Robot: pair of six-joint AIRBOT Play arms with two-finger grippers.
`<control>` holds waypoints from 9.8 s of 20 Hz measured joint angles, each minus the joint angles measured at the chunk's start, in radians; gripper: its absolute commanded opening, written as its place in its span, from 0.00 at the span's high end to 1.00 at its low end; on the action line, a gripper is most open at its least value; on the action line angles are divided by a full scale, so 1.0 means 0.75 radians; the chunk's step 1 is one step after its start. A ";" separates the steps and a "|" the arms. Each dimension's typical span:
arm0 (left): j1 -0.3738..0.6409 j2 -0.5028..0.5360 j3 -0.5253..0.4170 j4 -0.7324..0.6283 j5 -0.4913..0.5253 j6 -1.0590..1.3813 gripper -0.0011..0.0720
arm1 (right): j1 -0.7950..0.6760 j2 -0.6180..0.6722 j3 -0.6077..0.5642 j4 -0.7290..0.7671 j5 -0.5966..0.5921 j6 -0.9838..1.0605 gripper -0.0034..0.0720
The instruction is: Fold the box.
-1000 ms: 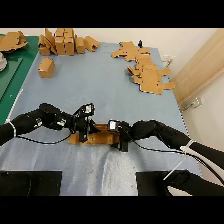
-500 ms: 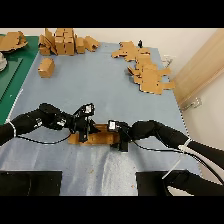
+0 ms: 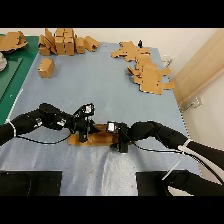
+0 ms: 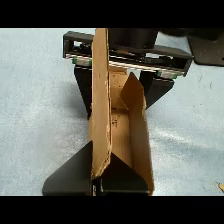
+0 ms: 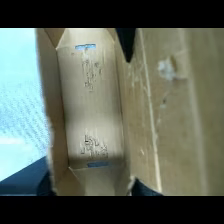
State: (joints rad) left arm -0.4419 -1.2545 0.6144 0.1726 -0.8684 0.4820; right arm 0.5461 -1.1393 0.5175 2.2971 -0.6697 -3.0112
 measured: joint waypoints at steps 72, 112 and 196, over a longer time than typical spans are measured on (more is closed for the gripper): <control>0.002 0.000 -0.001 -0.002 0.046 -0.046 0.14 | -0.023 0.031 -0.023 -0.053 -0.026 0.004 0.27; -0.008 -0.222 0.163 0.103 0.061 -2.051 0.98 | -0.023 0.031 -0.023 -0.054 -0.033 0.003 0.27; -0.350 0.252 -0.132 0.631 0.445 -0.571 0.35 | -0.023 0.031 -0.023 -0.055 -0.034 0.003 0.27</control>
State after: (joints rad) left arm -0.7044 -1.0657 0.5152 0.6456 -0.5346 0.0540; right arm 0.5285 -1.1160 0.4999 2.2559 -0.6952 -3.0093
